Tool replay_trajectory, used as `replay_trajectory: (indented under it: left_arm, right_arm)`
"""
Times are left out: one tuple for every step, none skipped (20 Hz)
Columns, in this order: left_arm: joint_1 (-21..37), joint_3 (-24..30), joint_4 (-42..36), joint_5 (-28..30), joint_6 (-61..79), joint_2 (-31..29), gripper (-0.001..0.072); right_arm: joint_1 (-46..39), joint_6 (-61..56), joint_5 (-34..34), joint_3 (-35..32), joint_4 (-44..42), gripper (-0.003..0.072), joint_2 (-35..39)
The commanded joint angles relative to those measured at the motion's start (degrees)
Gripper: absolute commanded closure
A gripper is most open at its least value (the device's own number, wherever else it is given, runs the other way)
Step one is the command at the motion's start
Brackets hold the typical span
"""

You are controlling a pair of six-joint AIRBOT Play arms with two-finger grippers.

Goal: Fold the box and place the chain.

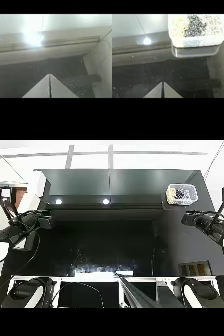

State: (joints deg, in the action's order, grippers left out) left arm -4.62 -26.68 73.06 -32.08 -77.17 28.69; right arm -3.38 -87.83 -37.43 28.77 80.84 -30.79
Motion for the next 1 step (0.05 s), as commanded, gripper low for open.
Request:
replay_trajectory:
  left_arm:
    - [0.04, 0.09, -0.02, 0.22, 0.0, -0.04, 0.0679]
  right_arm:
    - [0.02, 0.04, 0.15, -0.11, -0.04, 0.0649, 0.04]
